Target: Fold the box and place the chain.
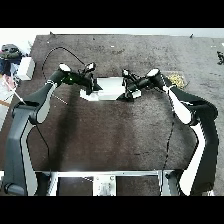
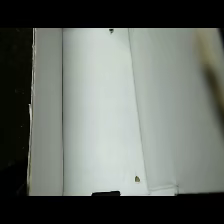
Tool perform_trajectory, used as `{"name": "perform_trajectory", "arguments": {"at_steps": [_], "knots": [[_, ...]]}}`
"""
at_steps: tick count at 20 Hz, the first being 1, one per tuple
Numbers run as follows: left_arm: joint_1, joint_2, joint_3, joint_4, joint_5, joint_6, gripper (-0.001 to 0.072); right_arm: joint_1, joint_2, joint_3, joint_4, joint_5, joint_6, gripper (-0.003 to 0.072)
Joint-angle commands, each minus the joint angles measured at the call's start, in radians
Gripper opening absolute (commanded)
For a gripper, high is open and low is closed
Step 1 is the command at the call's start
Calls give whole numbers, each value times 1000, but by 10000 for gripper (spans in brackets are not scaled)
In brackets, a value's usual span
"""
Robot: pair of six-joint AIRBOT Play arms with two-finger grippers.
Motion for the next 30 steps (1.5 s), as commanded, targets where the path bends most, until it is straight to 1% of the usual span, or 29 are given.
{"name": "perform_trajectory", "arguments": {"at_steps": [1, 15, 19, 20, 21, 30], "knots": [[0, -1, 0, 0, 0, 0, 12, 1, -8, 13, 1, 27, 5, 592], [0, -1, 0, -2, 0, 0, 12, -3, -25, 12, -10, 4, 0, 590], [0, -1, 0, -2, 0, 0, 12, -3, -25, 12, -35, -3, -23, 588], [0, -1, 0, -2, 0, 0, 12, -3, -25, 12, -35, -3, -23, 477], [0, -1, 0, -2, 0, 0, 12, -3, -25, 12, -35, -3, -23, 422], [0, -1, 0, -2, 0, 0, 12, -3, -25, 12, -35, -3, -22, 421]]}}
